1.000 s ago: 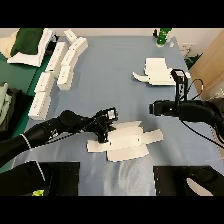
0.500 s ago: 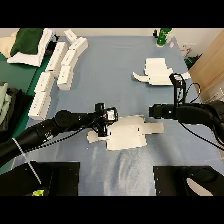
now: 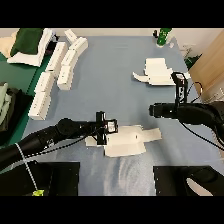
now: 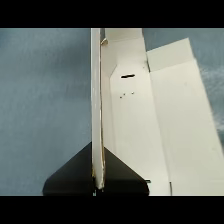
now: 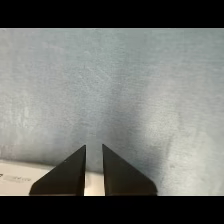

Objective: Fold the box.

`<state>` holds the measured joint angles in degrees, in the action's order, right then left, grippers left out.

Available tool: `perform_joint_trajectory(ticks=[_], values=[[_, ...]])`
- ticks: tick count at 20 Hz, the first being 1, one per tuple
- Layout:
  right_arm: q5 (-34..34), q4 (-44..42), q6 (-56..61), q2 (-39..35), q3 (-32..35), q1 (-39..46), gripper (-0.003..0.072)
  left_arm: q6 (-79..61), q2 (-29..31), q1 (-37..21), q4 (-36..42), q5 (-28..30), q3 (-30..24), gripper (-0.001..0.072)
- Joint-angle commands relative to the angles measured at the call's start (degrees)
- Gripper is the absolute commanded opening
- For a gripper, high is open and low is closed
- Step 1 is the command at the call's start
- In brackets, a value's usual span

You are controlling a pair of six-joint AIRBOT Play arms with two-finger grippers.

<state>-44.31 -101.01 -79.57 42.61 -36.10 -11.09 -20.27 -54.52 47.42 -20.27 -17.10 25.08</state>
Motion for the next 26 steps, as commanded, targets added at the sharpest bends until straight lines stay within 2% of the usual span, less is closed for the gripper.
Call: perform_joint_trajectory(ticks=[1,8,11,15,16,19,20,26], values=[[0.7,-0.4,0.3,-0.1,0.0,-0.1,0.0151,-0.3,-1.8,0.8,1.0,0.2,-1.5,0.0012],[0.7,-0.7,0.3,-0.2,0.0,-0.1,0.0151,-0.3,-3.3,0.8,1.0,0.1,-1.7,0.0016],[0.7,-0.8,0.3,-0.2,0.0,-0.1,0.0151,0.7,-1.2,0.8,1.1,0.4,-0.2,0.0016],[0.7,-1.3,0.3,-0.2,0.0,-0.1,0.0151,-5.6,5.1,0.8,1.0,8.0,4.0,0.0015],[0.7,-1.6,0.3,-0.2,0.0,-0.1,0.0152,-9.3,6.4,0.8,1.0,7.7,4.0,0.0015],[0.8,-2.3,0.3,-0.2,0.0,-0.1,0.0151,-10.3,7.1,1.8,1.0,1.5,2.9,0.0011],[0.7,-2.4,0.3,-0.2,0.0,-0.1,0.0151,-10.3,7.1,3.4,1.0,2.3,1.6,0.0011],[1.6,-3.0,0.3,-0.2,0.0,-0.1,0.0151,-9.9,4.7,15.1,5.1,16.3,-7.0,0.0011]])
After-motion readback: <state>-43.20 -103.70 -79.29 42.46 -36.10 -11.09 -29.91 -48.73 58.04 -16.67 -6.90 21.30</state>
